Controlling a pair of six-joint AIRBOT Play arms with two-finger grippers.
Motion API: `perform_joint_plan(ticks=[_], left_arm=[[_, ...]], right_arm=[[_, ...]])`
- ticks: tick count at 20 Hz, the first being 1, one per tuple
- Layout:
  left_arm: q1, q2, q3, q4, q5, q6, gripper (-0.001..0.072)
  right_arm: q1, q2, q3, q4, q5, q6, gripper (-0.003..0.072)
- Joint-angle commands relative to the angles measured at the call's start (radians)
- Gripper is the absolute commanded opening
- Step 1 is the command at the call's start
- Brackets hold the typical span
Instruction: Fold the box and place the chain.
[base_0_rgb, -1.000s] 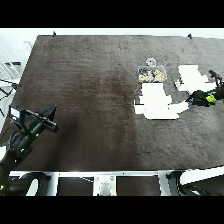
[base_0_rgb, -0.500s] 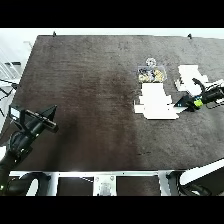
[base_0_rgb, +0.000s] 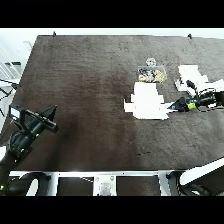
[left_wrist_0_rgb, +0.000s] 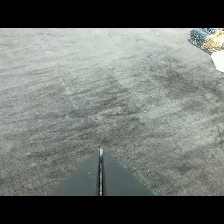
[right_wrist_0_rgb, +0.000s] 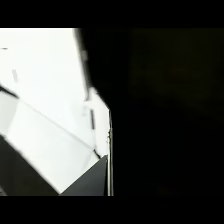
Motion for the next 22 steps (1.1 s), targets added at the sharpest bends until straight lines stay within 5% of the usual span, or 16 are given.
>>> perform_joint_plan(ticks=[1, 4, 10, 14, 22], left_arm=[[0.0, 0.001, 0.0, 0.0, 0.001, 0.0, 0.002], [0.0, 0.001, 0.0, 0.0, 0.0, 0.0, 0.002], [0.0, 0.001, 0.0, 0.0, 0.0, 0.0, 0.002], [0.0, 0.001, 0.002, -0.002, 0.053, 0.001, 0.002], [0.0, 0.001, 0.002, -0.002, 0.08, 0.001, 0.002]], right_arm=[[0.047, 0.092, -0.204, 0.263, -0.06, -0.092, 0.0013], [0.193, 0.151, -0.356, 0.437, -0.156, -0.093, 0.0013], [0.524, 0.152, -0.242, 0.433, -0.438, -0.095, 0.0013], [0.558, 0.148, -0.209, 0.431, -0.569, -0.092, 0.0014], [0.58, 0.116, -0.208, 0.422, -0.622, -0.246, 0.0014]])
